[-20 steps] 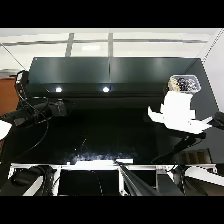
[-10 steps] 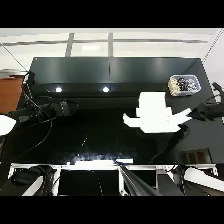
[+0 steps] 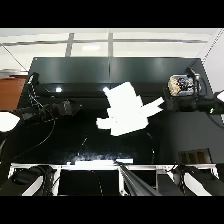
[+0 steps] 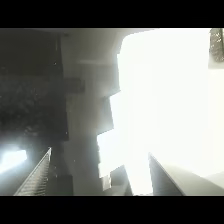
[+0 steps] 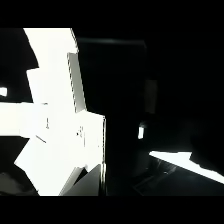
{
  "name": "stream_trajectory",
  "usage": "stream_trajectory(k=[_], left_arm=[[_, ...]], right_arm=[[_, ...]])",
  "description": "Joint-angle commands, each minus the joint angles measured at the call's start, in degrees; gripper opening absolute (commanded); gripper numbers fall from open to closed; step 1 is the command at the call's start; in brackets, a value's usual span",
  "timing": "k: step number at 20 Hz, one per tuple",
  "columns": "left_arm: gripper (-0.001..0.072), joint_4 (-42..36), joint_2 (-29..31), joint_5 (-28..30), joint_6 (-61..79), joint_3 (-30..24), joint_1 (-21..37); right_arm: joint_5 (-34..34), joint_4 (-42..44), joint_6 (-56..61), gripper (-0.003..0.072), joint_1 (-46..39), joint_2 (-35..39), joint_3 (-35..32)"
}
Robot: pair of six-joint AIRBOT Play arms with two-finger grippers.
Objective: Fold the box and place the chain.
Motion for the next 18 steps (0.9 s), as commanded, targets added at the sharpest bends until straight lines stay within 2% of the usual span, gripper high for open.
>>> stream_trajectory(k=[1,5,7,9,14,16,18], left_arm=[[0.07,-1.09,-2.21,-3.15,1.64,-0.42,-0.28],[0.07,-10.27,-8.22,-1.95,11.17,-5.44,-0.5],[0.07,-11.56,-12.24,-0.57,13.84,-5.84,0.66],[0.07,-17.29,-17.05,0.35,21.27,-5.79,0.85],[0.0699,-35.15,-30.42,-6.78,43.12,-5.79,0.83],[0.0699,-42.4,-33.57,-7.69,50.97,-5.79,0.83],[0.07,-46.14,-35.54,-9.77,56.46,-5.79,0.83]], right_arm=[[-13.46,1.4,1.88,0.0024,10.51,9.92,-9.03],[-15.72,1.38,3.85,0.0023,17.7,11.1,-15.02],[-16.74,1.44,4.76,0.0024,19.45,11.1,-15.47],[-16.83,1.64,5.03,0.0024,20.11,11.1,-15.47],[-16.55,1.62,5.88,0.0024,20.11,11.1,-15.47],[-16.15,1.66,5.95,0.0024,20.11,11.1,-15.47],[-15.69,1.64,5.95,0.0024,20.11,11.1,-15.47]])
